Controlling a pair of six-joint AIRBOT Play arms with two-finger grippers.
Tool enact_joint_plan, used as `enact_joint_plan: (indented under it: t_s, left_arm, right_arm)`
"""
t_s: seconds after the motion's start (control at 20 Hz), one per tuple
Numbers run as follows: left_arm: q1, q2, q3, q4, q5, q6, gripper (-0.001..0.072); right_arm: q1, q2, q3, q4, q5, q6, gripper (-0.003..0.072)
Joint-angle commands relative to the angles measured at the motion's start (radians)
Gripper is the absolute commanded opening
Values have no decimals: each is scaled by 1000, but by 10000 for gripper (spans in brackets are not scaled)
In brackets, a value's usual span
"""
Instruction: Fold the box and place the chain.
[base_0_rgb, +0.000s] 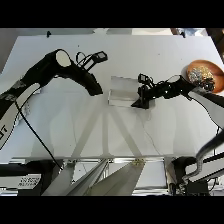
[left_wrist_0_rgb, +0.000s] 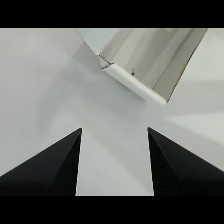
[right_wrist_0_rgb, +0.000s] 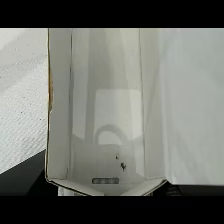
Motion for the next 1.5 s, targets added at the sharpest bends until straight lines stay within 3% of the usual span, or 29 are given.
enact_joint_plan:
  t_s: [0.0,0.05,0.15,0.45,1.0,1.2,1.45]
  left_arm:
    - [58,-56,-74,-155,24,535,536]
    - [63,-87,-74,-191,19,616,666]
    - [66,-139,-74,-262,19,777,704]
    - [66,-216,-74,-519,18,1064,706]
    - [62,-222,-74,-525,-69,1103,703]
    - [70,-222,-74,-442,-62,1103,704]
    - [69,-222,-74,-483,-51,1026,706]
  right_arm:
    - [0,0,1,0,0,0,339]
    - [0,0,1,0,0,0,339]
    - [0,0,1,0,0,0,339]
    - [0,0,1,0,0,0,339]
    - [0,0,1,0,0,0,339]
    - [0,0,1,0,0,0,339]
    - [0,0,1,0,0,0,339]
